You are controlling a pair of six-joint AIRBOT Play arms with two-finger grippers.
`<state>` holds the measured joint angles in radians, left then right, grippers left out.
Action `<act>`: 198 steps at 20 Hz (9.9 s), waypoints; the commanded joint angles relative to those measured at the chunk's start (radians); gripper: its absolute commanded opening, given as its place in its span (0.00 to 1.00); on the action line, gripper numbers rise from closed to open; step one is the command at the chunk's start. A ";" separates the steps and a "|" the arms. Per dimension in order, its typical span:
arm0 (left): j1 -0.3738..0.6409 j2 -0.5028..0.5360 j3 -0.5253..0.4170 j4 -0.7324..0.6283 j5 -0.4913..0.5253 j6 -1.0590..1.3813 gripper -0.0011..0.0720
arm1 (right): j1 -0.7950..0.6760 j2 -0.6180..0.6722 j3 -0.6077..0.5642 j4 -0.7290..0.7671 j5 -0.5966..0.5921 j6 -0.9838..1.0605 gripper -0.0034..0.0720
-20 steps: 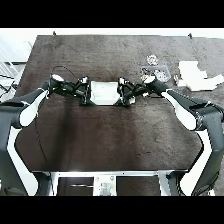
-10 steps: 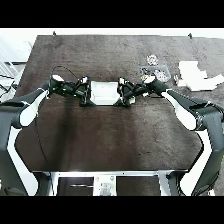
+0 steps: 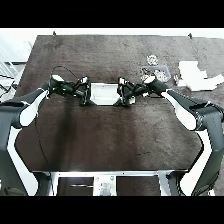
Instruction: Fold the box and place the chain.
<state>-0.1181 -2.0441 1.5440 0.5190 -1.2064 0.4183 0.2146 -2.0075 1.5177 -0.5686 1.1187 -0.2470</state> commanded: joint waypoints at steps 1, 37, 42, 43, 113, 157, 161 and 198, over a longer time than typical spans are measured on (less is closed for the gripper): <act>0.001 -0.001 0.000 0.004 -0.006 0.001 0.67 | 0.000 0.000 0.000 0.000 0.000 0.000 0.81; 0.001 0.000 0.000 -0.002 -0.009 0.001 0.67 | -0.055 0.055 0.001 -0.043 0.037 0.055 1.00; 0.001 0.000 0.000 -0.003 -0.008 0.002 0.67 | -0.092 0.122 0.001 -0.184 0.062 0.144 1.00; 0.001 0.000 0.000 -0.003 -0.008 0.002 0.67 | -0.100 0.135 0.001 -0.192 0.079 0.145 1.00; 0.001 0.000 0.000 0.004 -0.007 0.001 0.67 | 0.102 0.195 -0.182 -0.092 -0.265 0.152 0.32; 0.001 0.000 0.000 0.005 -0.006 0.001 0.67 | -0.123 0.273 -0.343 -0.043 -0.220 1.322 0.06; 0.001 0.000 0.000 0.005 -0.006 0.001 0.67 | -0.058 0.269 -0.324 -0.022 -0.237 1.301 0.06; 0.001 0.000 0.000 0.005 -0.006 0.001 0.67 | 0.105 0.266 -0.138 -0.335 -0.220 1.710 0.64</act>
<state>-0.1177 -2.0445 1.5440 0.5240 -1.2121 0.4194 0.3008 -1.7344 1.3609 -0.8059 0.9058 1.3781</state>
